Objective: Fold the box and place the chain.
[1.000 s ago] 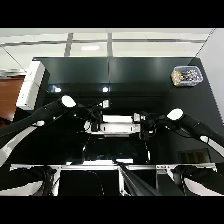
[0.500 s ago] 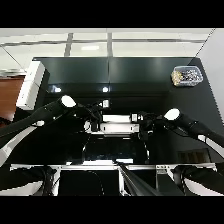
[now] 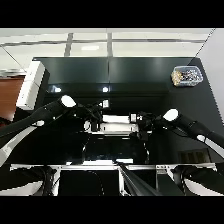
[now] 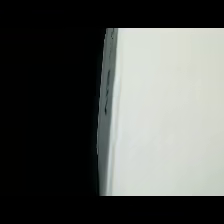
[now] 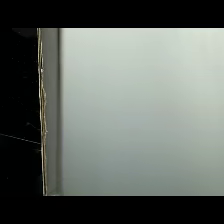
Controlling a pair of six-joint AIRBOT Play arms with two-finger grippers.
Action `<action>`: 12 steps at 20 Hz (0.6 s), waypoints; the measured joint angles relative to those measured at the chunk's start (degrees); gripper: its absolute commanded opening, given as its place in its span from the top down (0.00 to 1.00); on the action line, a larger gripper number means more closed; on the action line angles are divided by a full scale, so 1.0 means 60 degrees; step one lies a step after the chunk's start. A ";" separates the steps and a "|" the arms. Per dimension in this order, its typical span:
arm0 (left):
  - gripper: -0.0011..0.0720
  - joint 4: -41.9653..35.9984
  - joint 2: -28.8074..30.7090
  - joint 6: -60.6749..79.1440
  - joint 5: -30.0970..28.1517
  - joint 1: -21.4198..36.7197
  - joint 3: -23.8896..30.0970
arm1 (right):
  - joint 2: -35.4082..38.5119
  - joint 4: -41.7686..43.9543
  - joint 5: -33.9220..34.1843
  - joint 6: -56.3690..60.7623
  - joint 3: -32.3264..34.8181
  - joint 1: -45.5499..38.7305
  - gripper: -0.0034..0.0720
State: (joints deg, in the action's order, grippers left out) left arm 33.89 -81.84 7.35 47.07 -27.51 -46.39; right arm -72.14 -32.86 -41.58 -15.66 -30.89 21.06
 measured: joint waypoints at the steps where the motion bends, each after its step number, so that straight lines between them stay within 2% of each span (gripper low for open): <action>1: 0.95 0.0000 0.0000 0.0000 0.0004 0.0000 0.0004 | 0.0000 -0.0004 0.0007 0.0004 0.0000 0.0000 0.31; 2: 0.94 0.0000 0.0000 -0.0004 0.0004 0.0000 0.0004 | 0.0000 -0.0011 0.0015 0.0007 0.0000 0.0000 0.31; 3: 0.84 -0.0004 0.0004 -0.0004 0.0004 0.0000 0.0000 | 0.0000 -0.0011 0.0018 0.0007 0.0000 0.0000 0.31; 5: 0.48 -0.0011 0.0087 -0.0033 -0.0007 0.0000 0.0000 | 0.0000 -0.0018 0.0040 0.0004 0.0000 0.0007 0.31; 6: 0.40 0.0000 0.0193 -0.0033 0.0051 0.0000 0.0000 | 0.0000 -0.0022 0.0044 0.0004 0.0000 0.0007 0.31; 9: 0.40 0.0321 0.0790 -0.0186 0.0277 0.0011 0.0000 | 0.0000 -0.0029 0.0044 0.0004 0.0004 0.0011 0.31; 12: 0.40 0.1592 0.1690 -0.1228 0.0576 0.0146 0.0004 | 0.0000 -0.0033 0.0047 0.0004 0.0000 0.0011 0.31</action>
